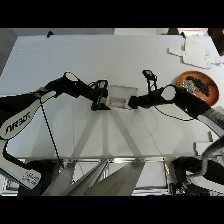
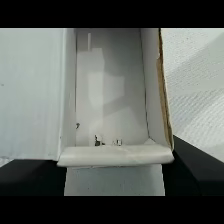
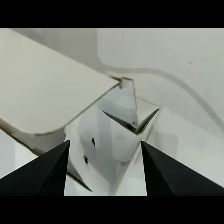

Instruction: Fold the box and place the chain.

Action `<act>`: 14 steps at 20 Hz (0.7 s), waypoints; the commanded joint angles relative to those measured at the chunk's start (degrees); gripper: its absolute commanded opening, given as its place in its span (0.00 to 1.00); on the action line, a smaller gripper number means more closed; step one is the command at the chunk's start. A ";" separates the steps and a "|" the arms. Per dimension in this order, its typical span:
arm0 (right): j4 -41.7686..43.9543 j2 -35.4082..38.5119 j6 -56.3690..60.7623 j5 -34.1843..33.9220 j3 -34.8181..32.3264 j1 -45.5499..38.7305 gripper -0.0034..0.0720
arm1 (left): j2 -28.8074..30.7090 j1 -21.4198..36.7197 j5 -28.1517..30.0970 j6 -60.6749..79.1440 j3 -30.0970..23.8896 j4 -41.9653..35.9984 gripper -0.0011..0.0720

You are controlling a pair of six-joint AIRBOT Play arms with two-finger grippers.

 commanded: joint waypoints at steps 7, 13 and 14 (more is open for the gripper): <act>-2.25 -0.02 -0.17 2.08 0.24 0.07 0.65 | -0.02 0.00 -0.02 -0.04 0.02 -0.02 0.28; -14.12 -0.02 7.89 -0.85 0.24 0.07 0.65 | -0.02 0.00 -0.02 -0.04 0.02 -0.02 0.28; -14.51 -0.04 8.57 -1.46 0.24 0.07 0.64 | -0.02 0.00 -0.02 -0.04 0.02 -0.02 0.28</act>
